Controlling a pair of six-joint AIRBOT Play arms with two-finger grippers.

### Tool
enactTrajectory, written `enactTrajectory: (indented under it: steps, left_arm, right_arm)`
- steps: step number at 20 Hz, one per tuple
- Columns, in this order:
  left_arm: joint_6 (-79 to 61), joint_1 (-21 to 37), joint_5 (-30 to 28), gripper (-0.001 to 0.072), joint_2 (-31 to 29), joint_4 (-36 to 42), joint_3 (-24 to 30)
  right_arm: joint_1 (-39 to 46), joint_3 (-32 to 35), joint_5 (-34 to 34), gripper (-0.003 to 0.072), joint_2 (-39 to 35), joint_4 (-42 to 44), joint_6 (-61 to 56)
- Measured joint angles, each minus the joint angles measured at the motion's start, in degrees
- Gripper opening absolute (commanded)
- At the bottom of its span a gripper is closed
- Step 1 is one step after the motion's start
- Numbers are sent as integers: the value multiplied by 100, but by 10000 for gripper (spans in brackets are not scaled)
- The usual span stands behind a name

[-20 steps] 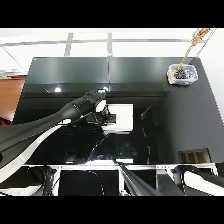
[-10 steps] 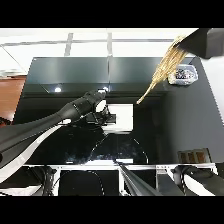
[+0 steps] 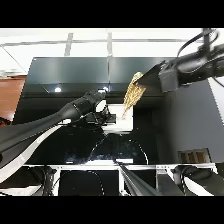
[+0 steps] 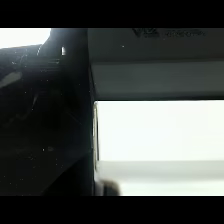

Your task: Fold the box and place the chain.

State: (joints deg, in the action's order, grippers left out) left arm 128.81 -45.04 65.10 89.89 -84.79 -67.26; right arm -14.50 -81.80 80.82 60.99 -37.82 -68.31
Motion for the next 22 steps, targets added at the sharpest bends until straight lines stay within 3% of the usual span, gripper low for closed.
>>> enactTrajectory:
  steps: [14, 15, 16, 22]
  left_arm:
    - [0, 0, 0, 25, 0, 22, 0]
    - [0, 0, 0, 26, 0, 20, 0]
    - [0, 0, 0, 26, 0, 22, 0]
    - [9, 0, 0, 25, 0, 22, 0]
  right_arm:
    - [-433, 3143, -1961, 17, 0, 26, 33]
    - [-485, 3244, -2087, 118, 2, 28, 4]
    - [-533, 3311, -2194, 278, 13, 33, -20]
    - [-289, 3447, -2326, 283, 24, -114, -118]
